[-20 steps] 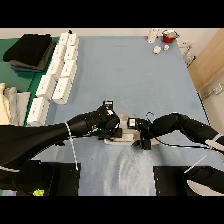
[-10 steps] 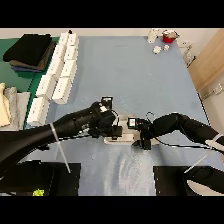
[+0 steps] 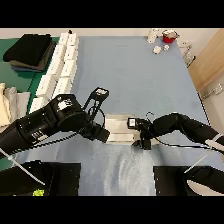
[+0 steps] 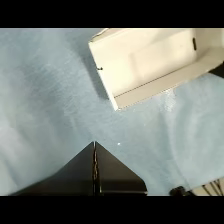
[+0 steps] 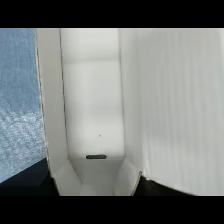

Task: Fold the box.

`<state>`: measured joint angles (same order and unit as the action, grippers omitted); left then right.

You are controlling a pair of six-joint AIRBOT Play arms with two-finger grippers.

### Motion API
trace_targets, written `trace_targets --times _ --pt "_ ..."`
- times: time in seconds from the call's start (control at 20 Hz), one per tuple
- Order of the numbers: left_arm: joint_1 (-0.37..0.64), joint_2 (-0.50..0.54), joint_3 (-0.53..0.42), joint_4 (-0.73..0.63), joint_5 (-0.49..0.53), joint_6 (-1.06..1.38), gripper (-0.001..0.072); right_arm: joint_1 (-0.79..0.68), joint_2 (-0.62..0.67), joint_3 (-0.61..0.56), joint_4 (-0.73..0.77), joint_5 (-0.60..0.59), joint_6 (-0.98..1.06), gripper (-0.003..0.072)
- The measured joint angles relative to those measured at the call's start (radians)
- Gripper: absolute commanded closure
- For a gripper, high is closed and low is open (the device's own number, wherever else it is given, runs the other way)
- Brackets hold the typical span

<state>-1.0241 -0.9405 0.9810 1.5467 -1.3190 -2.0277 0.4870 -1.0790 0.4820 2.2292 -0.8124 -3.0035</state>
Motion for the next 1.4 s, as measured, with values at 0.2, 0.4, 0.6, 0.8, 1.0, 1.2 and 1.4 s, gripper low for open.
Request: trace_targets --times 0.2,0.4,0.6,0.8,1.0,1.2,1.4 --pt "0.015 0.008 -0.047 -0.033 0.072 0.227 0.0697 0.0 0.0 0.0 0.0 0.0 0.0 0.0171" --pt "0.149 0.06 -0.166 -0.167 0.117 0.635 0.0611 0.0 0.0 0.0 0.0 0.0 0.0 0.0171" --pt "0.339 0.088 -0.302 -0.392 0.168 1.184 0.0014 0.0 0.0 0.0 0.0 0.0 0.0 0.017" --pt "0.471 0.092 -0.441 -0.593 0.304 1.591 0.0013 0.0 0.0 0.0 0.0 0.0 0.0 0.0171" --pt "0.514 0.056 -0.544 -0.816 0.437 1.942 0.0014 0.0 0.0 0.0 0.0 0.0 0.0 0.0171" --pt "0.527 0.005 -0.582 -0.926 0.537 2.11 0.0013 0.0 0.0 0.0 0.0 0.0 0.0 0.0171" --pt "0.531 -0.024 -0.591 -0.98 0.592 2.166 0.0013 0.0 0.0 0.0 0.0 0.0 0.0 0.0171"
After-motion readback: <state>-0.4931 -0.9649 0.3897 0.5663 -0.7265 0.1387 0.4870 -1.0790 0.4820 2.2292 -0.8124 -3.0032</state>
